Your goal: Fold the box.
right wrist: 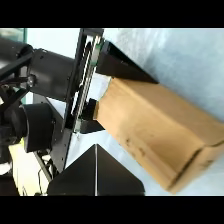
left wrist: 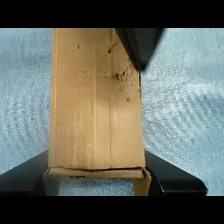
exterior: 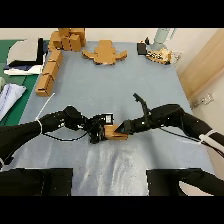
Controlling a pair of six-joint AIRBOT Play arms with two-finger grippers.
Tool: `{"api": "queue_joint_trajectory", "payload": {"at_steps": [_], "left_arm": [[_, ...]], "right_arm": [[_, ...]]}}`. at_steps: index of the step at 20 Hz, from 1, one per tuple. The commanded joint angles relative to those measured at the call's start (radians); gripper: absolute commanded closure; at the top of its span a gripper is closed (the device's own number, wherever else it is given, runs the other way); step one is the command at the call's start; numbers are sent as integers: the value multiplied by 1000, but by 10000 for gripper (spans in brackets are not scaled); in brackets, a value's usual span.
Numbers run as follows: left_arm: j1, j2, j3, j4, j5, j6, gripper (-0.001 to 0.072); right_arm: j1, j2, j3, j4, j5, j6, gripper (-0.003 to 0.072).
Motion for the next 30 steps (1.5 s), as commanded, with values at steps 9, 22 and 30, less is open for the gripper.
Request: {"api": "queue_joint_trajectory", "payload": {"at_steps": [9,22,30], "left_arm": [[0,0,1,0,0,0,191],[0,0,1,0,1,0,191],[0,0,1,0,0,0,191]], "right_arm": [[469,142,-38,-694,524,214,682],[684,299,-194,-1650,656,369,681],[686,286,-231,-1733,776,369,681]]}}
